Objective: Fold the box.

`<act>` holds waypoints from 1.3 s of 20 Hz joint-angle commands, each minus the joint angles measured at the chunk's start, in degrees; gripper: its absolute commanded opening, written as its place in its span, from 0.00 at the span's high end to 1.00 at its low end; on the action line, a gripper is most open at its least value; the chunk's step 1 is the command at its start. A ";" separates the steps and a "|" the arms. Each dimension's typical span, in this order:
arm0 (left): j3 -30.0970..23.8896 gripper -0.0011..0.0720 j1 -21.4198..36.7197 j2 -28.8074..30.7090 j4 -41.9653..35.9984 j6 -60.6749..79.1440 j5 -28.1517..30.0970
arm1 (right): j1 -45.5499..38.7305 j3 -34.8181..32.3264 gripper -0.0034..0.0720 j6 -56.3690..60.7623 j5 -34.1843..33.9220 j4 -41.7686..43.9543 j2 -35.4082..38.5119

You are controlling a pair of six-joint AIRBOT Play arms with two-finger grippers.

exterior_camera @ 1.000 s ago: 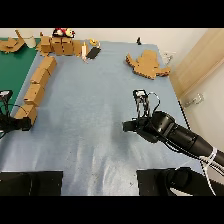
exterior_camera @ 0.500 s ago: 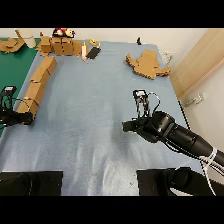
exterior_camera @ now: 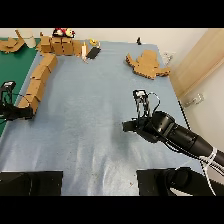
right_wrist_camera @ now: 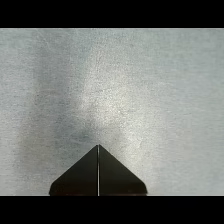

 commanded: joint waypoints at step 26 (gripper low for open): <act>26.08 0.04 -0.13 -4.44 -4.22 -0.13 -31.89 | -0.02 0.04 0.95 0.00 0.00 3.26 -0.02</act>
